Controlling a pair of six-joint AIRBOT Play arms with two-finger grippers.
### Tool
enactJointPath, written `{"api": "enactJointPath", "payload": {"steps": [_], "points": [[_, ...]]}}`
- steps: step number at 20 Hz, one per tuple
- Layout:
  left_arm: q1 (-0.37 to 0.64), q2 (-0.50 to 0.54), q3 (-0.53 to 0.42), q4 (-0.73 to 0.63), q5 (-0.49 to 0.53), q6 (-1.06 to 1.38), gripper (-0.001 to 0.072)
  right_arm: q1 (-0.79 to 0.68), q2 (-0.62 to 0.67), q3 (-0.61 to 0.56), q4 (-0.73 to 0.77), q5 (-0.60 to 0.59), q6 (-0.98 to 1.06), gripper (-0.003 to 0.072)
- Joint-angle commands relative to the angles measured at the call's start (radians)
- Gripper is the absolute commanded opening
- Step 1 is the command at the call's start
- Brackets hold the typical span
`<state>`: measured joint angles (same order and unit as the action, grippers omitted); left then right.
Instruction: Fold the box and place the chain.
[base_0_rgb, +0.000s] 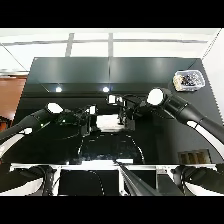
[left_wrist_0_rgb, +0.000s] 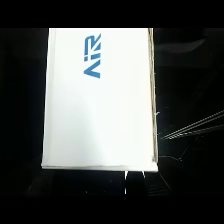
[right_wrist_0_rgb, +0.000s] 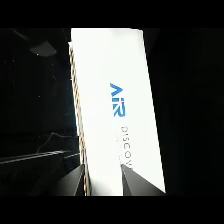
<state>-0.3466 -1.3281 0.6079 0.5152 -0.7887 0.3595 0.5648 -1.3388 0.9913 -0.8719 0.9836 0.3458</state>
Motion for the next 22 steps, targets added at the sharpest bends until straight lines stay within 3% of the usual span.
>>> {"api": "enactJointPath", "payload": {"steps": [1,22], "points": [[0.000,0.000,0.000,0.000,0.000,-0.001,0.0450,0.003,0.000,0.000,0.004,0.007,0.021,0.0273],[0.000,0.000,0.000,0.000,-0.001,-0.001,0.0451,0.003,0.022,0.003,-0.031,0.014,0.096,0.0269]]}}
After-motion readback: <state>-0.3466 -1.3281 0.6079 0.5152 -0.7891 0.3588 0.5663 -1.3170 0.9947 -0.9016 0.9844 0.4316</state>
